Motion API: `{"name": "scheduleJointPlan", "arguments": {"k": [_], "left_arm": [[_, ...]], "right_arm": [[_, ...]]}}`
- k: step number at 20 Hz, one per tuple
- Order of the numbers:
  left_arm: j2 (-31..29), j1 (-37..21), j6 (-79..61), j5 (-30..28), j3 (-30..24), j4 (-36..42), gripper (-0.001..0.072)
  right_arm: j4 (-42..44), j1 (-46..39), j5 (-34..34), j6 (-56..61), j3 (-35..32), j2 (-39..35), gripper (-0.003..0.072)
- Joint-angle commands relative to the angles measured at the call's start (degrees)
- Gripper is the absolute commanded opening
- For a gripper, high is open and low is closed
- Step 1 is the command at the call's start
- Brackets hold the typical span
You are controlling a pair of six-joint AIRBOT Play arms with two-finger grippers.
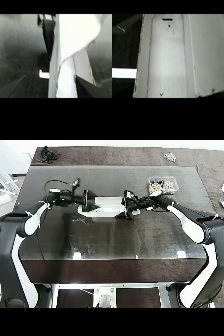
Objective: Fold the box and place the chain.
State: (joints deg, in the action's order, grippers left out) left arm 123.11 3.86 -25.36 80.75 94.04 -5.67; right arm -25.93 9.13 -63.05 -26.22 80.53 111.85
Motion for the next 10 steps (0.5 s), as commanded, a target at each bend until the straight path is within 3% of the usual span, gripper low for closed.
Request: {"name": "scheduleJointPlan", "arguments": {"k": [1,3,4,6,7,10], "left_arm": [[-0.04,-2.64,-0.13,8.41,0.02,9.27,0.0657],[-0.04,-5.07,-0.15,16.09,0.02,14.03,0.0655],[-0.17,-6.34,-0.17,19.56,0.02,16.24,0.0558],[-2.03,-8.61,-1.18,24.28,0.02,16.48,0.011],[-3.63,-9.46,-1.6,24.35,0.0,15.91,0.002],[-10.32,-10.21,-2.21,24.02,0.0,13.2,0.0016]], "right_arm": [[0.0,0.04,-0.04,0.04,0.04,0.02,0.0588],[0.0,0.04,-0.04,0.04,0.04,0.02,0.0588],[0.0,0.04,-0.04,0.04,0.04,0.02,0.0588],[0.0,0.04,-0.04,0.07,0.04,0.02,0.0588],[0.0,0.04,-0.04,0.04,0.04,0.02,0.0588],[0.0,0.04,-0.04,0.04,0.04,0.02,0.0588]]}}
